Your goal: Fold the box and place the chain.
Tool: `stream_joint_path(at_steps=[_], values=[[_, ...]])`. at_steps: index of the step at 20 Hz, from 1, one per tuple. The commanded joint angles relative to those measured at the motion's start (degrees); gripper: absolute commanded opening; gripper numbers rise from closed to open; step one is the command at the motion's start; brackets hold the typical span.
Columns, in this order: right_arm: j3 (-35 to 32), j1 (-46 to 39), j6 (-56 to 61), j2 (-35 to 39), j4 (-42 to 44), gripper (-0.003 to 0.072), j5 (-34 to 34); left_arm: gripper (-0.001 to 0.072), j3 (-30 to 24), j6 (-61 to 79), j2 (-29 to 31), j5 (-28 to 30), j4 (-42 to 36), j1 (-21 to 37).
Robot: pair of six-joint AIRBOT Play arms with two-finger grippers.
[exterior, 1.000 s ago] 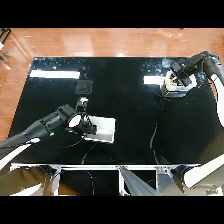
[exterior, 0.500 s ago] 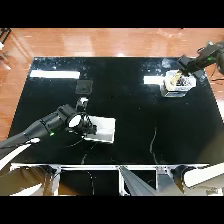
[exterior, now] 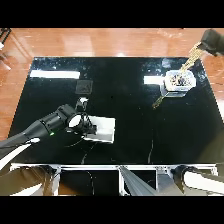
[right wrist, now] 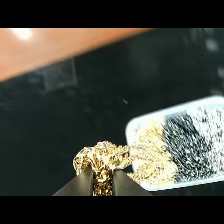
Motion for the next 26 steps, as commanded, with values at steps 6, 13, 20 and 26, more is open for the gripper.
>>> stream_joint_path(at_steps=[6,13,20,26], values=[[-2.73,1.77,-5.86,15.58,4.83,0.0020,-4.74,0.0022,1.64,-2.71,0.00,0.55,-0.83,0.09],[-11.21,14.12,-5.27,24.96,5.05,0.0020,-8.11,0.0021,1.66,-4.26,-2.54,0.02,-1.16,0.00],[-12.35,26.69,-0.96,25.70,4.92,0.0020,-11.32,0.0022,1.73,-4.22,-3.67,-0.61,-2.62,-0.02],[-19.85,36.57,1.49,25.70,5.44,0.0020,-8.90,0.0022,1.73,-4.02,-3.67,-0.83,-2.60,-0.02]])
